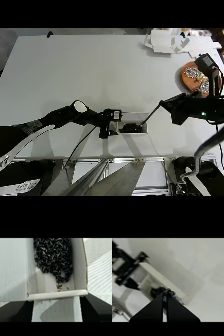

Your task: Fold the box and place the chain.

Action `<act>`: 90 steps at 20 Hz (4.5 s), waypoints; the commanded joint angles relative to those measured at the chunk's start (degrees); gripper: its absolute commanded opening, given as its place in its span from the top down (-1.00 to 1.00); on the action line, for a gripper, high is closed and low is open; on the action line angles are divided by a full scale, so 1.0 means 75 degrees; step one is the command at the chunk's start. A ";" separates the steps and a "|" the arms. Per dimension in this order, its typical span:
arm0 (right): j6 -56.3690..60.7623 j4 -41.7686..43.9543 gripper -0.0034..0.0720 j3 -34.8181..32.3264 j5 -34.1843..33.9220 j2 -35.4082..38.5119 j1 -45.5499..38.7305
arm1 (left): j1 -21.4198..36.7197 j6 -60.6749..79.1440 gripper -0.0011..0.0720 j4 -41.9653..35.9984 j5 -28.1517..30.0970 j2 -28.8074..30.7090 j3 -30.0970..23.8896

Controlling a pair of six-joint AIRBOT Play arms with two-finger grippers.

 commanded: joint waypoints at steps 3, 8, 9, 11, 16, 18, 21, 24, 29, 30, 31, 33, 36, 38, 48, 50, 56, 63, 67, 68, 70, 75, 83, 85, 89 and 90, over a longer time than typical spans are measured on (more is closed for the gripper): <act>-0.0787 0.0551 0.86 -0.0006 -0.0650 -0.0224 0.1600 | 0.0006 0.0003 0.56 0.0003 0.0003 0.0003 0.0000; -0.0801 0.0280 0.86 -0.0006 -0.1399 -0.1740 0.2637 | 0.0006 0.0000 0.56 0.0003 0.0003 0.0003 0.0000; -0.0801 0.0274 0.86 -0.0006 -0.1329 -0.2008 0.2687 | 0.0006 0.0000 0.56 0.0003 0.0003 0.0003 0.0000; -0.0801 0.0169 0.86 -0.0006 -0.0982 -0.2454 0.2704 | 0.0006 0.0003 0.56 0.0003 0.0003 0.0003 0.0000; -0.0801 -0.0076 0.86 -0.0128 -0.0726 -0.3013 0.2766 | 0.0006 0.0003 0.56 0.0003 0.0003 0.0003 0.0000; -0.0801 -0.0067 0.84 -0.0131 -0.0787 -0.3279 0.2873 | 0.0006 0.0003 0.56 0.0003 0.0006 0.0003 0.0000; -0.0801 -0.0035 0.54 -0.0108 -0.0761 -0.3407 0.2900 | 0.0006 0.0003 0.56 0.0003 0.0006 0.0003 0.0000; -0.1253 -0.0073 0.55 0.0504 -0.0198 -0.3360 0.2900 | 0.0006 0.0003 0.56 0.0003 0.0003 0.0003 0.0000; -0.2751 -0.0169 0.86 0.1355 -0.0495 -0.3518 0.2014 | 0.0006 0.0003 0.56 0.0003 0.0003 0.0003 0.0000; -0.3037 -0.0224 0.86 0.1352 -0.0504 -0.3681 0.1862 | 0.0006 0.0003 0.56 0.0003 0.0003 0.0003 0.0000; -0.3366 -0.0233 0.86 0.1352 -0.0475 -0.3911 0.1772 | 0.0006 0.0003 0.56 0.0003 0.0003 0.0003 0.0000; -0.4080 -0.0192 0.86 0.1352 -0.0344 -0.4357 0.1792 | 0.0006 0.0003 0.56 0.0003 0.0003 0.0003 0.0000; -0.4852 -0.0204 0.86 0.1341 -0.0012 -0.4893 0.1848 | 0.0006 0.0003 0.56 0.0003 0.0003 0.0003 0.0000; -0.5126 -0.0245 0.57 0.1320 0.0265 -0.5021 0.1918 | 0.0006 0.0003 0.56 0.0003 0.0003 0.0003 0.0000; -0.5490 -0.0277 0.30 0.0857 0.0271 -0.4998 0.2804 | 0.0006 0.0003 0.56 0.0003 0.0003 0.0003 0.0000; -0.5490 -0.0315 0.30 0.0624 0.0163 -0.4922 0.2961 | 0.0006 0.0003 0.56 0.0003 0.0003 0.0003 0.0000; -0.5485 -0.0694 0.29 0.0428 -0.0251 -0.4526 0.3054 | 0.0006 0.0003 0.56 0.0003 0.0003 0.0003 0.0000; -0.5368 -0.1037 0.34 -0.0166 -0.1212 -0.4264 0.3054 | 0.0006 0.0003 0.56 0.0003 0.0003 0.0003 0.0000; -0.5368 -0.1090 0.44 -0.0166 -0.1396 -0.4264 0.3054 | 0.0006 0.0003 0.56 0.0003 0.0003 0.0003 0.0000; -0.5368 -0.1090 0.45 -0.0166 -0.1396 -0.4264 0.3054 | 0.0006 0.0003 0.56 0.0003 0.0003 0.0003 0.0000; -0.5368 -0.1087 0.49 -0.0166 -0.1384 -0.4264 0.3054 | 0.0006 0.0003 0.56 0.0003 0.0003 0.0003 0.0000; -0.5368 -0.1087 0.62 -0.0166 -0.1387 -0.4264 0.3051 | 0.0006 0.0003 0.56 0.0003 0.0003 0.0003 0.0000; -0.5010 -0.1058 0.62 -0.0166 -0.1233 -0.4264 0.3051 | 0.0006 0.0000 0.56 0.0003 0.0003 0.0003 0.0000; -0.4934 -0.1061 0.62 -0.0166 -0.1151 -0.4261 0.3051 | 0.0006 0.0003 0.56 0.0003 0.0003 0.0003 0.0000; -0.4776 -0.1087 0.62 -0.0166 -0.1224 -0.3966 0.3045 | 0.0006 0.0000 0.56 0.0003 0.0003 0.0003 0.0000; -0.4776 -0.1087 0.62 -0.0166 -0.1320 -0.3879 0.3045 | 0.0006 0.0000 0.56 0.0003 0.0003 0.0003 0.0000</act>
